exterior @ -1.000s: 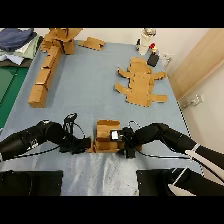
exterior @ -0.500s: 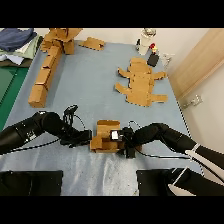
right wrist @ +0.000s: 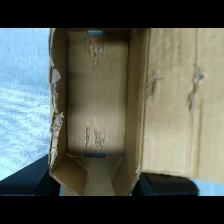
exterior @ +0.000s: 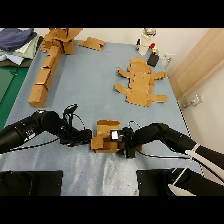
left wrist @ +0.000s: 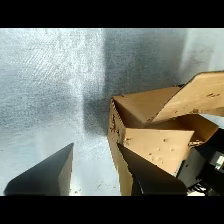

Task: Fold the box.

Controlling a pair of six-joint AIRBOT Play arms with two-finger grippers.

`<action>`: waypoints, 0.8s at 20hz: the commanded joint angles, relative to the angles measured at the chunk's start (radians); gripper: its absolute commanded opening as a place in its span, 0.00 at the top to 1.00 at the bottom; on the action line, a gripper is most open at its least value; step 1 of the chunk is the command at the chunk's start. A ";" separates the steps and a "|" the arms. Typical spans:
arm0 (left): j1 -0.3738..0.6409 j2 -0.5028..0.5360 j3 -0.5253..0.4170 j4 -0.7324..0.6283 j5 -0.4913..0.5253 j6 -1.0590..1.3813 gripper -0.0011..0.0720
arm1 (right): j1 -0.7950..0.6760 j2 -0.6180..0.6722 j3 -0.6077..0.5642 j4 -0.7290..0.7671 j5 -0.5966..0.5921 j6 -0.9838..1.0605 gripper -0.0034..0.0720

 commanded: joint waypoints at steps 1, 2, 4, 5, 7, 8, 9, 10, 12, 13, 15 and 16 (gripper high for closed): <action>0.001 0.001 0.001 -0.056 0.003 0.055 0.40 | 0.000 0.001 0.000 0.000 0.000 0.000 0.27; 0.001 0.001 0.001 -0.081 0.009 0.074 0.40 | 0.000 0.001 0.000 0.000 0.000 0.000 0.27; 0.001 0.001 0.001 -0.106 0.015 0.097 0.40 | 0.000 0.001 0.000 0.000 0.000 0.000 0.27; 0.001 0.001 0.001 -0.106 0.014 0.097 0.40 | 0.000 0.001 0.000 0.000 0.000 0.000 0.27; 0.002 0.001 0.001 -0.106 0.014 0.097 0.40 | 0.000 0.001 0.000 0.000 0.000 0.000 0.27; 0.002 0.001 0.001 -0.104 0.014 0.097 0.40 | 0.000 0.001 0.000 0.000 0.000 0.000 0.27; 0.005 0.001 0.001 -0.101 0.014 0.097 0.40 | 0.000 0.001 0.000 0.000 0.000 0.000 0.27; 0.018 0.001 0.001 -0.101 0.008 0.097 0.40 | 0.000 0.001 0.000 0.000 0.000 0.000 0.27; 0.055 0.001 0.001 -0.111 -0.001 0.097 0.40 | 0.000 0.001 0.000 0.000 0.000 0.000 0.27; 0.067 0.001 0.003 -0.115 -0.013 0.103 0.40 | 0.000 0.001 0.000 0.000 0.000 0.000 0.27; 0.066 0.000 0.005 -0.140 -0.023 0.144 0.40 | 0.000 0.001 0.000 0.000 0.000 0.000 0.27; 0.057 -0.001 0.005 -0.164 -0.014 0.172 0.40 | 0.000 0.001 0.000 0.000 0.000 0.000 0.27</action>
